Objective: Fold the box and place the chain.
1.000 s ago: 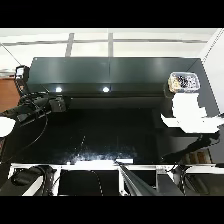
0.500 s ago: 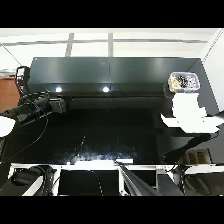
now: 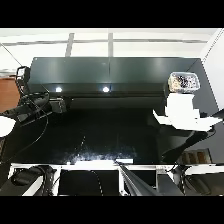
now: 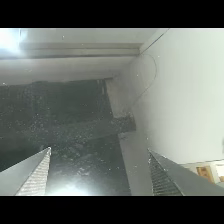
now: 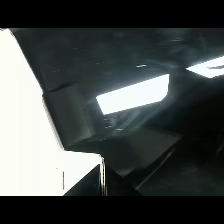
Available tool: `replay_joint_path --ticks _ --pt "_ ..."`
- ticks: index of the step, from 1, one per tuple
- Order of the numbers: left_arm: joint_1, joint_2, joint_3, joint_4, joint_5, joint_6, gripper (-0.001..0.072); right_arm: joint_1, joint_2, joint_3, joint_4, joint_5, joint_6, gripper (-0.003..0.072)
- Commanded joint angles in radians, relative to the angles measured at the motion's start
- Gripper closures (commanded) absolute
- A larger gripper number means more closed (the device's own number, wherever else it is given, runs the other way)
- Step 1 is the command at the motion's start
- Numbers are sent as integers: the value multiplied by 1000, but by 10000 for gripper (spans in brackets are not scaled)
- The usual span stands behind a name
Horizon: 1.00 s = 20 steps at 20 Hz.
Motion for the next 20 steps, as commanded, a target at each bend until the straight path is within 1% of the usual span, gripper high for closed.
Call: replay_joint_path --ticks 1,4,8,10,12,14,16,18,20 --pt "-1 0 0 -29 5 0 10 39 35 -49 42 15 34 658" --pt "-1 0 0 -84 6 0 10 125 79 -111 53 -5 92 658" --pt "-1 0 0 -93 9 1 11 271 162 -187 69 -51 246 658" --pt "-1 -1 0 -104 7 1 11 352 244 -236 97 -117 287 658" --pt "-1 -1 0 -119 4 1 11 444 343 -301 160 -191 304 658" --pt "-1 -6 0 -144 -3 1 11 554 470 -409 243 -298 299 657" --pt "-1 -26 0 -162 -26 0 11 680 629 -540 238 -479 290 657" --pt "-1 -63 0 -192 -75 0 11 784 787 -668 236 -627 288 657" --pt "-1 -111 0 -241 -125 1 11 853 920 -772 237 -685 286 658"
